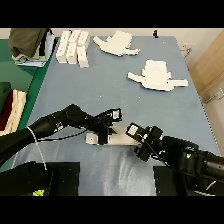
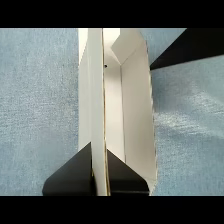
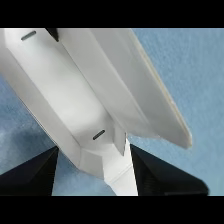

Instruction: Fold the box.

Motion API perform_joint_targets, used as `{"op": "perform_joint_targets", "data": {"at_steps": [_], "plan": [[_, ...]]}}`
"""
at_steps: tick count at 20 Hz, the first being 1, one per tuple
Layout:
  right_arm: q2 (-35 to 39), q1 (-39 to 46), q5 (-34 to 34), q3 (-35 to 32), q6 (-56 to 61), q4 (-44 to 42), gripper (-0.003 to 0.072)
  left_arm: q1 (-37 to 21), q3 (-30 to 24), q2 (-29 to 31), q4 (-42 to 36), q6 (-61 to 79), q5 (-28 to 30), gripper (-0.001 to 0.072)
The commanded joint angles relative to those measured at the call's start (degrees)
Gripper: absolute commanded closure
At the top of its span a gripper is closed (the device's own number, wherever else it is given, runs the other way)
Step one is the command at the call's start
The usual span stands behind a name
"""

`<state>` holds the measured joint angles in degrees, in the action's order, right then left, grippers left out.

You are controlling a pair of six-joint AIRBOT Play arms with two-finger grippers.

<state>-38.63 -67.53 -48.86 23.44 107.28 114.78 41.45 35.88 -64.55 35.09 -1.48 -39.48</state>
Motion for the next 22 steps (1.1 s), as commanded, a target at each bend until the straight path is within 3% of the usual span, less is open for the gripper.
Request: {"op": "perform_joint_targets", "data": {"at_steps": [1, 6, 13, 19, 22], "plan": [[5.7, 5.9, 5.2, -3.5, -14.2, -6.8, -0.0034, 0.0, 0.0, 0.0, 0.0, 0.0, 0.0, 0.0692], [5.0, 21.9, 9.5, -3.4, -42.1, -25.1, -0.0034, 0.0, 0.0, 0.0, 0.0, 0.0, 0.0, 0.0692], [0.1, 39.6, 8.7, -3.4, -86.7, -58.5, -0.0034, 0.0, 0.0, 0.0, 0.0, 0.0, 0.0, 0.0692], [-8.4, 40.8, 8.4, -3.3, -98.0, -67.4, -0.0034, 0.0, 0.0, 0.0, 0.0, 0.0, 0.0, 0.0692], [-10.0, 40.8, 7.3, -3.3, -94.8, -67.5, -0.0033, 0.0, 0.0, 0.0, 0.0, 0.0, 0.0, 0.0692]]}}
